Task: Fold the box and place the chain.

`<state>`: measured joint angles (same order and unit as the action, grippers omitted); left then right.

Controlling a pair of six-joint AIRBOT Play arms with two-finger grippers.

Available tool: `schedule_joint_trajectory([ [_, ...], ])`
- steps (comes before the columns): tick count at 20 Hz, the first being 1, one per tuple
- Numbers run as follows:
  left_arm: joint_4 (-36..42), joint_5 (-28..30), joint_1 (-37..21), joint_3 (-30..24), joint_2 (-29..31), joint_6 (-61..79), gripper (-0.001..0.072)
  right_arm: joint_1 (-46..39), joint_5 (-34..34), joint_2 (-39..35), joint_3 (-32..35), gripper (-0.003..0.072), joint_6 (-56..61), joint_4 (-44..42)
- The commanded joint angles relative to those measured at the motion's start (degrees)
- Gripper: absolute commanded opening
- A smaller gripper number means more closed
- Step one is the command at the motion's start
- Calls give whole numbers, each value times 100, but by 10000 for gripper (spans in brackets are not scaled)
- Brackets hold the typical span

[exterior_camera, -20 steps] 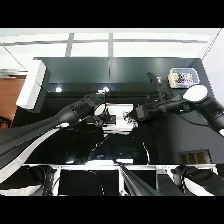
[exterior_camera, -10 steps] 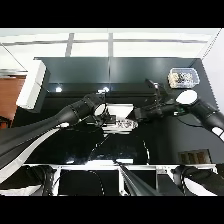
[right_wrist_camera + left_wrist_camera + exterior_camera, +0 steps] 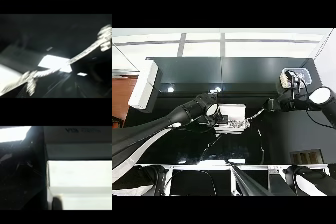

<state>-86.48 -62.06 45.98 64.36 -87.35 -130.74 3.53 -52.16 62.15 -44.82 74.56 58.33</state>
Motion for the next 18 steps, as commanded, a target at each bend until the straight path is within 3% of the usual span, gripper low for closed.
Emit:
schedule_joint_trajectory([
  [1, 0, 9, -4, 4, 2, 0, 32, 422, 1467, 234, 7, 720, 1766, 1541],
  [3, 0, 9, -4, 4, 2, 0, 31, 741, 1810, 501, 2, 717, 2463, 2636],
  [6, 0, 7, -4, 4, 2, 0, 31, 1078, 1613, 903, -24, 716, 3530, 3799],
  [15, 2, 2, -4, 4, 2, 0, 31, 1075, 1897, 1478, -184, 715, 3738, 3840],
  [16, 0, 2, -4, 4, 2, 2, 32, 1075, 1897, 1537, -232, 645, 3738, 3836],
  [18, 2, 2, -4, 4, 2, 0, 32, 1075, 1867, 1593, -243, 644, 3738, 3834],
])
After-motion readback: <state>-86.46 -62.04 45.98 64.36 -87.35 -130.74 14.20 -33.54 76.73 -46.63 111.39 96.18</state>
